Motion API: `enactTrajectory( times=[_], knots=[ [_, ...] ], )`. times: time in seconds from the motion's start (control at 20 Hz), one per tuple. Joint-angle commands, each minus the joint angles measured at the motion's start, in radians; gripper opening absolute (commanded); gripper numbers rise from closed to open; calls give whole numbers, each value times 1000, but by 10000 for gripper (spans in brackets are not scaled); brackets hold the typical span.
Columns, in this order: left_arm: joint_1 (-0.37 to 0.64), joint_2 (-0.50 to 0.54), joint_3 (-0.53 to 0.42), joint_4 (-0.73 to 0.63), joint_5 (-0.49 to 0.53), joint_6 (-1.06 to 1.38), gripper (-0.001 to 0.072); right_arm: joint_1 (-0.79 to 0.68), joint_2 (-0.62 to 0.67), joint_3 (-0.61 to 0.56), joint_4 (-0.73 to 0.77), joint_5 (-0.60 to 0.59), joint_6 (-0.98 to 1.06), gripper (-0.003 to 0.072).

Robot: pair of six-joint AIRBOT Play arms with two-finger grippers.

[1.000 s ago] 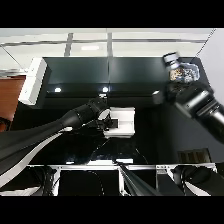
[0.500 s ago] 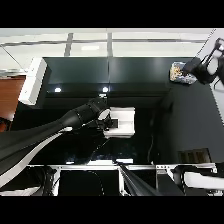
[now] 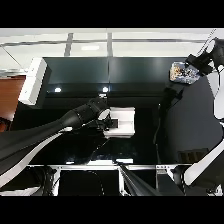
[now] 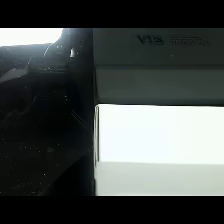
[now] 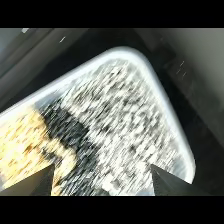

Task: Fold the box and place the chain.

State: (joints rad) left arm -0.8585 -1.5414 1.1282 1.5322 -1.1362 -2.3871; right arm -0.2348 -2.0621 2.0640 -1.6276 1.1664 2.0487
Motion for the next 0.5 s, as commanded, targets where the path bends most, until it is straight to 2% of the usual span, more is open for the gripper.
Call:
enactTrajectory(
  times=[0.0, 0.2, 0.25, 0.3, 0.4, 0.45],
  knots=[
    [0, -1, 0, 0, -4, 0, 28, -6, -56, 40, -25, 4, -16, 720],
    [0, -1, 0, 0, -3, 0, 28, -10, -80, 40, -49, 3, -27, 709],
    [0, -1, 0, 0, -3, 0, 28, -10, -87, 40, -43, 6, -32, 599],
    [0, -1, 0, 0, -3, 0, 28, -10, -92, 37, -26, 8, -54, 599],
    [0, -1, 0, 0, -3, 0, 28, -10, -93, 28, -2, 7, -68, 542],
    [0, -1, 0, 0, -3, 0, 28, -11, -93, 28, -2, 8, -72, 416]
  ],
)
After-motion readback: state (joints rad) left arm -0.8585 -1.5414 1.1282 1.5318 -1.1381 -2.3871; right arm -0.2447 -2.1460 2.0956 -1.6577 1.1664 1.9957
